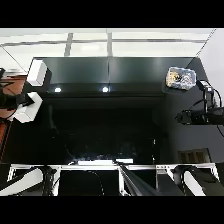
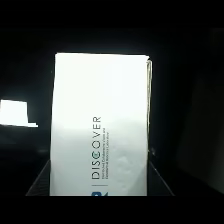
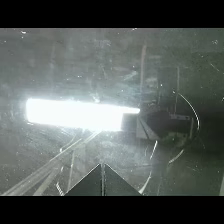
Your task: Fold the box and place the chain.
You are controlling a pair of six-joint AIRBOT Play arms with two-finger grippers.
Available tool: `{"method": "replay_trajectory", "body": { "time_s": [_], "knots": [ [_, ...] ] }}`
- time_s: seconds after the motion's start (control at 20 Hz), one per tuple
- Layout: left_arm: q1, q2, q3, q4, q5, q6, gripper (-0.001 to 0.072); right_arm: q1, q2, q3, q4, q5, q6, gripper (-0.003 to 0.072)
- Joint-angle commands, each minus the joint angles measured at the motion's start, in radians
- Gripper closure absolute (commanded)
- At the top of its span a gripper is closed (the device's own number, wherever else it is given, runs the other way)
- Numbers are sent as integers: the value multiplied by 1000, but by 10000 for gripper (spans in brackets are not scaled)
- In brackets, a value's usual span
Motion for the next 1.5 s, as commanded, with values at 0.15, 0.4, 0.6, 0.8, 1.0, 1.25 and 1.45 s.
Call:
{"method": "replay_trajectory", "body": {
  "time_s": [0.15, 0.4, 0.6, 0.8, 1.0, 1.25, 1.45],
  "knots": [
    [30, -114, 68, -22, 206, 64, 415, 0, 0, 0, 1, -40, 11, 673],
    [-16, -253, 164, -21, 210, 92, 415, 0, 0, 0, 13, -68, 61, 673],
    [-40, -296, 195, -16, 280, 94, 414, 0, 0, 0, 18, -90, 61, 673],
    [-43, -299, 267, -14, 289, 85, -5, 0, 0, 0, 20, -91, 61, 672],
    [-47, -276, 489, -44, 102, 84, -4, 1, 0, 0, 61, -97, 61, 673],
    [-62, -208, 678, -415, -147, -23, 683, 148, -12, 0, 160, -290, 52, 673],
    [-208, -50, 522, -542, -303, 53, 685, 279, -68, 0, 38, -329, 52, 673]
  ]
}}
